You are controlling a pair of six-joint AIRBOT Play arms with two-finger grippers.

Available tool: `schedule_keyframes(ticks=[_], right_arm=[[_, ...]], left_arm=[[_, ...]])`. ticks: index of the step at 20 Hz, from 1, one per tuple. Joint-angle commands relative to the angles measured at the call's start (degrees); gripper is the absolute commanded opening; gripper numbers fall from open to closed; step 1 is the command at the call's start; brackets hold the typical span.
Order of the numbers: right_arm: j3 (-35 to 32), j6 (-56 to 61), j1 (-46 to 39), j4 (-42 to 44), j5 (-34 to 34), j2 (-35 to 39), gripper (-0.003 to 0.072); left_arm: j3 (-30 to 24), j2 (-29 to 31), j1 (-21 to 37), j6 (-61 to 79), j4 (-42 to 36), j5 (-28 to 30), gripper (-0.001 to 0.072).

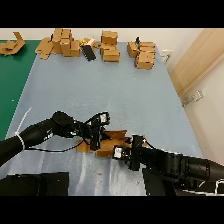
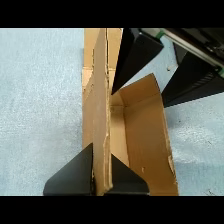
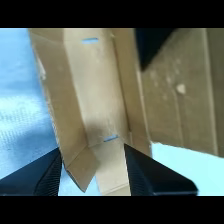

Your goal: Fold the box.

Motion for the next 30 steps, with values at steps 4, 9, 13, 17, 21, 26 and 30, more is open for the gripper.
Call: schedule_keyframes(ticks=[4, 9, 13, 17, 21, 26, 30], right_arm=[[0.8, 3.1, -0.8, -1.5, 0.3, -0.2, 0.0582], [1.2, 3.0, -0.8, -3.2, 0.2, 0.2, 0.0620], [1.3, 3.0, -0.8, -3.7, -1.6, 1.9, 0.0720], [1.2, -0.6, -2.9, -2.2, -1.7, 3.0, 0.0720], [1.2, -18.4, -10.3, 11.6, 2.1, 3.0, 0.0720], [1.3, -60.5, -29.1, 47.6, 2.7, 2.0, 0.0720], [2.4, -75.5, -37.7, 60.0, 0.7, -4.2, 0.0720]], left_arm=[[0.0, 0.0, 0.0, 0.0, 0.0, 0.0, 0.0015], [0.0, 0.0, 0.0, 0.0, 0.0, 0.0, 0.0015], [0.0, 0.0, 0.0, 0.0, 0.0, 0.0, 0.0015], [0.0, 0.0, 0.0, 0.0, 0.0, 0.0, 0.0015], [0.0, 0.0, 0.0, 0.0, 0.0, 0.0, 0.0015], [0.0, 0.0, 0.0, 0.0, 0.0, 0.0, 0.0015], [0.0, 0.0, 0.0, 0.0, 0.0, 0.0, 0.0015]])
